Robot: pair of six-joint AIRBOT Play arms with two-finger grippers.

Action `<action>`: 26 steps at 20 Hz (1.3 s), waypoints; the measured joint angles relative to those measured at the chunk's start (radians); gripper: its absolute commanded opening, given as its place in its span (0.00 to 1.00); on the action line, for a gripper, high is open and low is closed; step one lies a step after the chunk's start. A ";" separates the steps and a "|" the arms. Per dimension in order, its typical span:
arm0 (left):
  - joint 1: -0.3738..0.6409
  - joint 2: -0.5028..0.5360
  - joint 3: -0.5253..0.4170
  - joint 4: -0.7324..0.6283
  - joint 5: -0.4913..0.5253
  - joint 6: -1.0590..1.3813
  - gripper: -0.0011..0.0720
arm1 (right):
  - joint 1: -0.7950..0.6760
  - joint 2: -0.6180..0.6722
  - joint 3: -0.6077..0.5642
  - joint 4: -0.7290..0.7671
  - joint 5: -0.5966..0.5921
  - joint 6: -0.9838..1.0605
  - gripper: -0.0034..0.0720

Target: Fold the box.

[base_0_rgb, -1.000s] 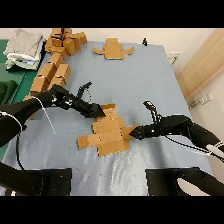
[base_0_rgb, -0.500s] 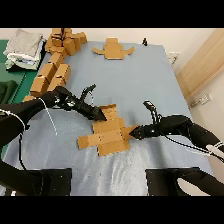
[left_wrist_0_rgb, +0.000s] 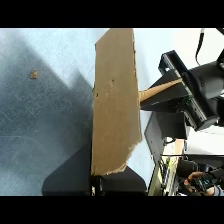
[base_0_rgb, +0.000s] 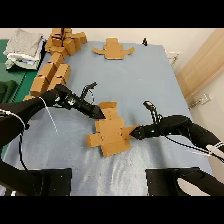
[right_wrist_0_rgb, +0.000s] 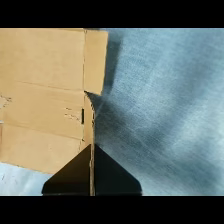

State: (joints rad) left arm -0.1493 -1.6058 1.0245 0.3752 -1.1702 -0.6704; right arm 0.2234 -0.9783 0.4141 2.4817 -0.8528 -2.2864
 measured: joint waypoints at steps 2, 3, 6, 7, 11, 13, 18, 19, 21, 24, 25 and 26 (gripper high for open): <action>-0.001 0.000 0.001 0.003 -0.008 0.007 0.03 | 0.000 0.000 0.000 0.000 0.002 0.000 0.46; -0.001 0.000 0.003 -0.003 -0.007 0.018 0.03 | 0.000 0.000 0.000 -0.002 0.004 0.002 0.46; -0.014 0.013 0.010 -0.022 -0.005 0.097 0.02 | -0.014 0.000 0.012 -0.032 0.013 0.077 0.46; -0.023 0.026 0.011 -0.026 0.006 0.129 0.02 | -0.026 0.000 0.025 -0.053 0.013 0.111 0.46; -0.076 0.115 -0.023 -0.021 0.100 0.248 0.02 | -0.098 0.006 0.147 -0.178 -0.030 0.277 0.46; -0.104 0.179 -0.068 -0.026 0.168 0.322 0.02 | -0.137 0.010 0.224 -0.239 -0.049 0.358 0.46; -0.190 0.332 -0.231 -0.137 0.370 0.614 0.03 | -0.190 0.012 0.341 -0.307 -0.064 0.486 0.34; -0.208 0.346 -0.257 -0.167 0.389 0.682 0.03 | -0.194 0.010 0.349 -0.315 -0.063 0.500 0.23; -0.240 0.356 -0.291 -0.202 0.420 0.779 0.03 | -0.199 0.003 0.360 -0.314 -0.065 0.518 0.20; -0.270 0.344 -0.315 -0.226 0.444 0.863 0.03 | -0.192 -0.009 0.367 -0.306 -0.069 0.533 0.09; -0.277 0.335 -0.320 -0.231 0.449 0.879 0.03 | -0.184 -0.014 0.369 -0.306 -0.070 0.536 0.09; -0.280 0.327 -0.322 -0.232 0.453 0.892 0.03 | -0.175 -0.019 0.370 -0.306 -0.069 0.537 0.09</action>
State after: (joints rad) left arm -0.4294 -1.2793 0.7025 0.1432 -0.7170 0.2211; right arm 0.0486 -0.9970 0.7837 2.1757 -0.9222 -1.7496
